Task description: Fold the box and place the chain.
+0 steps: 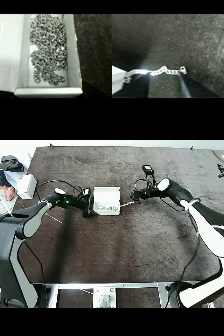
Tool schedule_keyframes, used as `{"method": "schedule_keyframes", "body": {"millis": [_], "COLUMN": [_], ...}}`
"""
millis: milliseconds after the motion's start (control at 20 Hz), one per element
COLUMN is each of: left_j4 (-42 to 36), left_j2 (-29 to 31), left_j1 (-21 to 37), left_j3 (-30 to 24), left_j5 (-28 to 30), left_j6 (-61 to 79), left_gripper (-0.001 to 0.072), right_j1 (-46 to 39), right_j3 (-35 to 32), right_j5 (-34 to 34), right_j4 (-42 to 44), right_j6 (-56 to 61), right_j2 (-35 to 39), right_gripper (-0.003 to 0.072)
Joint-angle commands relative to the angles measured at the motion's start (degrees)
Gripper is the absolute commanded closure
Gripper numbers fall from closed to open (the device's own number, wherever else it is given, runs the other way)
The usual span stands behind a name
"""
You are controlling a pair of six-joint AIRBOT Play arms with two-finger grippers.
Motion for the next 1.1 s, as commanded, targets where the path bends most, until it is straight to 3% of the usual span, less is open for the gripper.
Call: {"method": "schedule_keyframes", "body": {"millis": [0, 250, 300, 550, 650, 750, 800, 950, 1000, 1050], "left_j4": [0.00, 0.00, 0.00, 0.00, 0.00, 0.00, 0.00, 0.00, 0.00, 0.00], "left_j2": [-0.02, -0.02, -0.02, -0.02, -0.02, -0.02, -0.02, -0.02, -0.02, -0.02], "left_j1": [0.02, 0.00, 0.00, 0.00, 0.00, 0.00, 0.00, 0.02, 0.00, 0.02], "left_j3": [0.00, 0.00, 0.00, 0.02, 0.00, 0.00, 0.00, 0.00, 0.00, 0.00], "left_j5": [0.02, 0.02, 0.02, 0.02, 0.02, 0.00, 0.02, 0.02, 0.02, 0.00], "left_j6": [0.00, 0.00, 0.00, 0.00, 0.00, 0.00, 0.00, 0.00, 0.00, 0.00], "left_gripper": [0.0432, 0.0432, 0.0433, 0.0433, 0.0433, 0.0433, 0.0433, 0.0433, 0.0432, 0.0432], "right_j1": [-0.63, -0.55, -0.52, -0.09, 0.42, 1.01, 1.25, 1.57, 1.55, 1.55], "right_j3": [7.58, 8.72, 8.72, 8.72, 8.72, 8.72, 8.72, 8.74, 8.74, 8.74], "right_j5": [9.31, 10.56, 10.95, 11.41, 13.51, 14.32, 14.78, 16.39, 16.79, 17.14], "right_j4": [-2.21, -2.21, -2.21, -1.95, -2.14, -2.03, -2.01, -1.95, -1.97, -1.97], "right_j6": [-4.22, -9.03, -10.32, -15.04, -17.11, -20.09, -21.46, -21.79, -21.75, -21.75], "right_j2": [-6.62, -8.76, -8.83, -8.87, -8.87, -8.85, -8.81, -7.78, -7.10, -6.25], "right_gripper": [0.0191, 0.0204, 0.0258, 0.0264, 0.0440, 0.0467, 0.0584, 0.0618, 0.0698, 0.0698]}}
